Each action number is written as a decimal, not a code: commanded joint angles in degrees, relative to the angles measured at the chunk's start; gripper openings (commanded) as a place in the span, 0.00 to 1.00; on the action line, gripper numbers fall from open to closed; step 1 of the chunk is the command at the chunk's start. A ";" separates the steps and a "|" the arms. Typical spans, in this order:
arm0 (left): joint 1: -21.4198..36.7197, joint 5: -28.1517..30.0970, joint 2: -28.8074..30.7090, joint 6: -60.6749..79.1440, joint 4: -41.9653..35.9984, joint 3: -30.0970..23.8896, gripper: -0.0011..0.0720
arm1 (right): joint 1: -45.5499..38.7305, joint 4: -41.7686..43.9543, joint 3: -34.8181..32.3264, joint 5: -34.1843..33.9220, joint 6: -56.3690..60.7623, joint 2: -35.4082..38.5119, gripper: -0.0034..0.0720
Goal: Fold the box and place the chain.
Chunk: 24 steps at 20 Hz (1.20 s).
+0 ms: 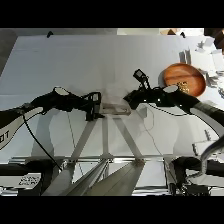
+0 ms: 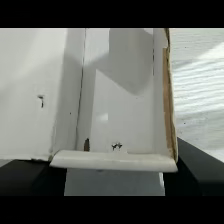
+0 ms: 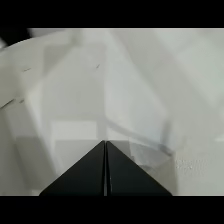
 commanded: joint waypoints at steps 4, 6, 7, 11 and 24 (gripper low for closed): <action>-0.02 0.07 0.02 -0.04 -0.07 0.00 0.48 | -3.37 -20.35 0.11 9.64 12.66 14.08 0.06; -0.02 0.04 0.02 -0.04 -0.07 0.00 0.48 | -3.43 -26.95 0.09 12.87 15.34 14.80 0.06; -0.02 0.07 0.02 -0.04 -0.07 0.00 0.48 | -3.26 -30.42 0.09 13.57 16.48 14.56 0.06; 0.00 0.07 0.02 -0.04 -0.07 0.00 0.48 | -3.26 -42.82 0.09 12.37 20.72 13.51 0.06; -0.02 0.07 0.02 -0.04 -0.07 0.00 0.48 | 6.73 -34.51 0.11 4.17 15.96 4.79 0.06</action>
